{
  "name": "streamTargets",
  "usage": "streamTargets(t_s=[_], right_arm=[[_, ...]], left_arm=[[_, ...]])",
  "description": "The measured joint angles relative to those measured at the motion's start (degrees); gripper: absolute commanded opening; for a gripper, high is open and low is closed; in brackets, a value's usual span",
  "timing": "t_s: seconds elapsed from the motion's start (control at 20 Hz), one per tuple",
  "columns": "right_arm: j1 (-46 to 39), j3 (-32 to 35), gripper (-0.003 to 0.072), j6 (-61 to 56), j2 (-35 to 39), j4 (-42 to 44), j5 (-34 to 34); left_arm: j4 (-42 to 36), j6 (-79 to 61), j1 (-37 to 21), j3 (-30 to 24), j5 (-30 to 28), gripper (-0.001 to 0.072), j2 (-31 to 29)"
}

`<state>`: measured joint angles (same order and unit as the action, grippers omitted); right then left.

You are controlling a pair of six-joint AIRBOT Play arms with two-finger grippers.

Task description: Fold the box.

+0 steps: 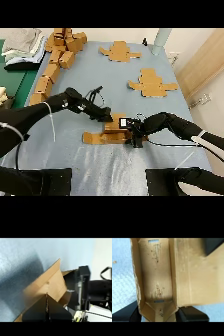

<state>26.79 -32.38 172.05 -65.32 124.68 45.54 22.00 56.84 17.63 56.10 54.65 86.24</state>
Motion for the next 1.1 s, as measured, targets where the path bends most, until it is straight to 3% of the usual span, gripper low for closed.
streamTargets(t_s=[0.25, 0.55, 0.75, 0.8, 0.85, 0.9, 1.1], right_arm=[[0.0, 0.0, 0.0503, 0.0, 0.0, 0.0, 0.0], [0.0, 0.0, 0.0503, 0.0, 0.0, 0.0, 0.0], [0.0, 0.0, 0.0503, 0.0, 0.0, 0.0, 0.0], [0.0, 0.0, 0.0503, 0.0, 0.0, 0.0, 0.0], [0.0, 0.0, 0.0504, 0.0, 0.0, 0.0, 0.0], [0.0, 0.0, 0.0503, 0.0, 0.0, 0.0, 0.0], [0.0, 0.0, 0.0503, 0.0, 0.0, 0.0, 0.0]], left_arm=[[5.9, 1.9, -0.1, -1.5, 0.9, 0.0008, -13.6], [17.7, 2.3, 7.3, -13.2, -1.4, 0.0011, -36.7], [22.5, -6.5, 12.7, -20.2, -2.9, 0.0016, -46.4], [23.5, -9.1, 13.6, -21.3, -3.3, 0.0214, -47.4], [24.6, -12.3, 14.3, -22.3, -3.6, 0.0593, -47.9], [25.3, -15.7, 14.7, -22.8, -4.1, 0.0702, -48.0], [25.9, -29.8, 13.5, -24.1, -6.4, 0.0703, -44.2]])
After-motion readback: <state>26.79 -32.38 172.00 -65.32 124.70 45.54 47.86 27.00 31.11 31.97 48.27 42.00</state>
